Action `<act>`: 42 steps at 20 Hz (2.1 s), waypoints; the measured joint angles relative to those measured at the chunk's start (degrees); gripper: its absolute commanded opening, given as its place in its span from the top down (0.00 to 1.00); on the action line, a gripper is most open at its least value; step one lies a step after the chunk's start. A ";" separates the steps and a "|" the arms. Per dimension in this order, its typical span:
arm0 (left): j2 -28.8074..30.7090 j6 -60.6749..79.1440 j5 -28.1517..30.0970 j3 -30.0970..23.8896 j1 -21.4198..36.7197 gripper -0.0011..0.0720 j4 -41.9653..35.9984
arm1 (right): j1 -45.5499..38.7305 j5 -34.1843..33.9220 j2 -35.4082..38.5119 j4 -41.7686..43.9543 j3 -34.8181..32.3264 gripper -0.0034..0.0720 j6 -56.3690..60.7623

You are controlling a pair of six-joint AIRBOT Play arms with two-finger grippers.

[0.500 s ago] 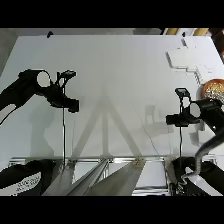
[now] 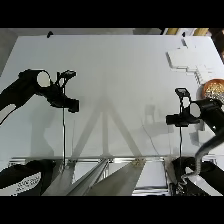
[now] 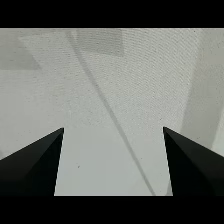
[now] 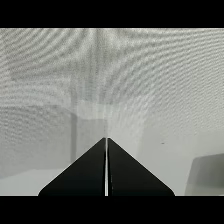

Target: Fold the box and place the chain.

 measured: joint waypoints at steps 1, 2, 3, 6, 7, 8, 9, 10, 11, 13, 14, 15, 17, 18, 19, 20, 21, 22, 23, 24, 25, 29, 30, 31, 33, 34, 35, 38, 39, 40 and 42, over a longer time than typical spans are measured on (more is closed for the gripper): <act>0.00 0.00 0.00 0.00 0.00 0.04 0.00 | 0.00 0.00 0.00 -0.02 0.00 0.94 0.02; 0.00 0.00 0.00 0.00 0.00 0.04 0.00 | 0.00 0.00 0.00 -0.02 0.00 0.94 0.02; 0.00 0.00 0.00 0.00 0.02 0.04 0.02 | 0.00 -0.02 0.00 -0.02 0.00 0.94 0.02; 0.00 0.00 0.00 0.00 0.00 0.04 0.02 | -0.02 -0.24 0.00 0.17 0.00 0.94 0.22; 0.00 0.00 0.00 0.00 0.02 0.04 0.00 | -0.02 0.07 0.00 0.17 0.13 0.94 0.22; 0.00 0.00 0.00 0.00 0.02 0.04 0.02 | -0.02 1.25 0.02 -0.31 0.59 0.94 0.04; 0.00 0.00 0.00 0.00 0.02 0.04 0.02 | -0.11 3.37 0.22 -1.20 1.44 0.94 -0.94; 0.00 0.00 0.00 0.00 0.02 0.04 0.02 | -0.37 5.60 0.63 -2.21 2.56 0.94 -2.25; 0.00 0.00 0.00 0.00 0.00 0.04 0.02 | -1.05 7.91 1.31 -3.48 3.98 0.94 -4.04; 0.00 0.00 0.00 0.00 0.02 0.04 0.02 | -4.00 10.93 3.10 -6.86 6.58 0.94 -7.50; 0.00 0.00 0.00 0.00 0.00 0.04 0.02 | -6.56 11.63 4.02 -9.07 7.52 0.94 -9.31; 0.00 0.00 0.02 0.00 0.00 0.04 0.02 | -9.49 12.11 4.66 -11.37 8.13 0.94 -11.08; 0.00 0.00 0.00 0.00 0.00 0.04 0.02 | -17.00 10.64 5.53 -15.82 8.94 0.70 -14.53; 0.00 0.00 0.02 0.00 0.00 0.04 0.00 | -21.46 8.74 5.75 -17.66 9.20 0.46 -16.35; 0.00 0.00 0.00 0.00 0.02 0.04 0.02 | -25.75 7.08 5.77 -19.12 9.38 0.32 -17.70; 0.00 0.00 0.00 0.00 0.02 0.04 0.02 | -30.47 5.29 5.38 -20.09 9.53 0.31 -18.40; 0.00 0.00 0.00 0.00 0.02 0.04 0.00 | -34.73 3.58 4.70 -20.81 9.66 0.30 -18.69; 0.00 0.00 0.00 0.00 0.02 0.04 -0.02 | -39.15 2.14 3.50 -21.29 9.99 0.23 -18.86; 0.00 0.00 0.00 0.00 0.02 0.04 -0.02 | -42.93 0.98 2.05 -21.64 10.54 0.23 -19.28; 0.00 0.00 0.00 0.00 0.02 0.04 -0.07 | -46.71 0.09 0.24 -21.88 11.52 0.22 -20.26; 0.00 0.00 0.00 0.00 0.00 0.04 -0.13 | -49.88 -0.52 -1.57 -22.10 12.74 0.22 -21.49; 0.00 0.00 0.00 0.00 0.00 0.04 -0.15 | -60.22 -1.73 -9.18 -22.36 19.47 0.22 -27.98; 0.00 0.00 0.00 0.00 0.02 0.04 -0.15 | -62.07 -2.01 -11.10 -22.36 21.33 0.22 -29.62; 0.00 0.00 0.00 0.00 0.02 0.04 -0.15 | -63.49 -2.27 -12.81 -22.34 22.99 0.22 -31.01; 0.00 0.00 0.00 0.00 0.00 0.04 -0.17 | -65.44 -3.13 -16.15 -22.14 25.77 0.24 -33.73; 0.00 0.00 0.00 0.00 0.02 0.04 -0.17 | -66.03 -3.98 -17.68 -22.05 26.75 0.24 -34.97; 0.00 0.00 0.00 0.00 0.00 0.04 -0.17 | -66.49 -4.72 -19.21 -22.01 27.43 0.24 -36.33; 0.00 0.00 0.00 0.00 0.02 0.04 -0.17 | -67.28 -6.84 -23.30 -21.88 28.55 0.27 -38.60; 0.00 0.00 0.00 0.00 0.02 0.04 -0.17 | -67.43 -7.28 -24.61 -21.75 28.72 0.30 -39.26; 0.00 0.00 0.00 0.00 0.02 0.04 -0.17 | -67.52 -7.39 -25.77 -21.49 28.85 0.37 -39.78; 0.00 0.00 0.00 0.00 0.02 0.04 -0.17 | -67.65 -6.56 -27.80 -20.83 29.03 0.44 -40.52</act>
